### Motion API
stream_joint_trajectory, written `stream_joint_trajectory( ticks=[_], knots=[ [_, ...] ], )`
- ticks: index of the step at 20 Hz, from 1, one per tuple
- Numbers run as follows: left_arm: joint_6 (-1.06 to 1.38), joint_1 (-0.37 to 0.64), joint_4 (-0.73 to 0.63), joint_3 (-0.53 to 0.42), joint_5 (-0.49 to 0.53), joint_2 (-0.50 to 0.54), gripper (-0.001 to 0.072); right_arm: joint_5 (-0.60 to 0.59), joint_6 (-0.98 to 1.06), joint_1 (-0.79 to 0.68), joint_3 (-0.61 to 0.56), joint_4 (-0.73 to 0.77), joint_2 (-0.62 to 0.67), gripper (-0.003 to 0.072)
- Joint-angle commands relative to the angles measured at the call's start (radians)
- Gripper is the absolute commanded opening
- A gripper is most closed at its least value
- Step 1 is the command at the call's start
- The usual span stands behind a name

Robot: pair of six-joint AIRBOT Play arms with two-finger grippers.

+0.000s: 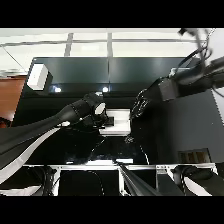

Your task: Fold the box and place the chain.

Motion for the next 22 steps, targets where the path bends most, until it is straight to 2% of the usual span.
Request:
stream_joint_trajectory(
  ticks=[1, 6, 14, 22],
  knots=[
    [0.000, 0.000, 0.000, 0.000, 0.000, 0.000, 0.0027, -0.046, -0.026, 0.010, -0.066, 0.024, 0.000, 0.0017],
    [0.000, 0.000, 0.001, 0.000, 0.000, 0.000, 0.0026, -0.058, -0.028, 0.013, -0.092, 0.026, 0.000, 0.0017],
    [0.000, 0.000, 0.001, 0.000, 0.000, 0.000, 0.0027, -0.287, -0.027, 0.126, -0.217, 0.087, -0.034, 0.0018],
    [0.000, 0.000, 0.001, 0.000, 0.000, 0.000, 0.0027, -0.398, -0.005, 0.150, -0.372, 0.026, -0.066, 0.0019]
  ],
)
